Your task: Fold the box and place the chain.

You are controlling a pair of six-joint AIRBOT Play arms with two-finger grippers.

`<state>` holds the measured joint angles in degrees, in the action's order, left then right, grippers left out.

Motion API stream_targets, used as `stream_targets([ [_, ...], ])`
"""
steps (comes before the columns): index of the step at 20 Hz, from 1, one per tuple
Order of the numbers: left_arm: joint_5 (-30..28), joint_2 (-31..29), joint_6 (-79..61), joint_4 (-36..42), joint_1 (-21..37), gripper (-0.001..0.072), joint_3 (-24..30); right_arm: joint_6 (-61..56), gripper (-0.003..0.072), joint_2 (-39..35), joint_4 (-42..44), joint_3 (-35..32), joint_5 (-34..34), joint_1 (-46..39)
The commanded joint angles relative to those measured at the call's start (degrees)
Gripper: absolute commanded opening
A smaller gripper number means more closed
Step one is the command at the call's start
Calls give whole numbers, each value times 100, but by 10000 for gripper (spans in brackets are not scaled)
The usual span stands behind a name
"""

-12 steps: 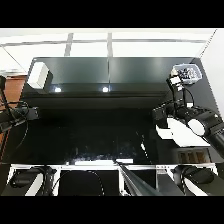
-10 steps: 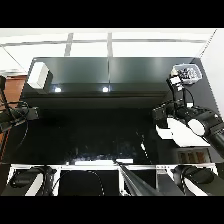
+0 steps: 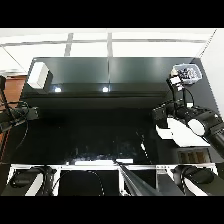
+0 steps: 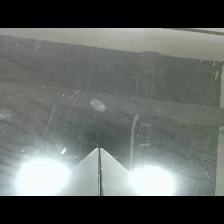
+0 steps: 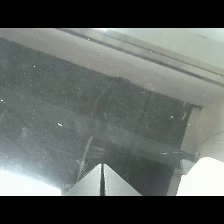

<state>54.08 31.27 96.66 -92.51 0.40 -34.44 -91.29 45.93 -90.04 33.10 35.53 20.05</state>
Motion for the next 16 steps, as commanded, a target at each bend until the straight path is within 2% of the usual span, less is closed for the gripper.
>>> stream_targets([
  [1,-306,11,2,37,-2,29,4,0,14,-2,0,-2,0,4],
  [4,-852,140,2,90,-2,29,4,-44,14,-2,302,-4,-348,4],
  [6,-868,409,2,505,-2,29,4,-44,15,-2,662,-4,-896,4],
  [7,-754,605,-2,809,-2,35,4,-46,72,0,765,-4,-1169,4],
  [8,-686,811,-22,979,-4,221,4,-111,469,4,831,-4,-1331,4],
  [9,-632,1025,-20,1110,-2,661,4,-144,706,4,828,-4,-1303,4],
  [10,-584,1200,-22,1180,-4,702,2,-149,705,4,732,-2,-1097,-39],
  [11,-542,1338,-22,1213,-2,702,2,-273,704,4,304,11,-675,-219],
  [12,-503,1410,-24,1222,-2,702,2,-894,704,4,-490,35,-192,-592],
  [14,-396,1421,-26,1220,-2,702,2,-2514,703,4,-2476,55,592,-1958],
  [15,-356,1416,-26,1226,-4,702,2,-2719,703,7,-2844,55,564,-2949],
  [16,-321,1419,-24,1233,-2,702,2,-2721,702,9,-2675,57,376,-3958],
])
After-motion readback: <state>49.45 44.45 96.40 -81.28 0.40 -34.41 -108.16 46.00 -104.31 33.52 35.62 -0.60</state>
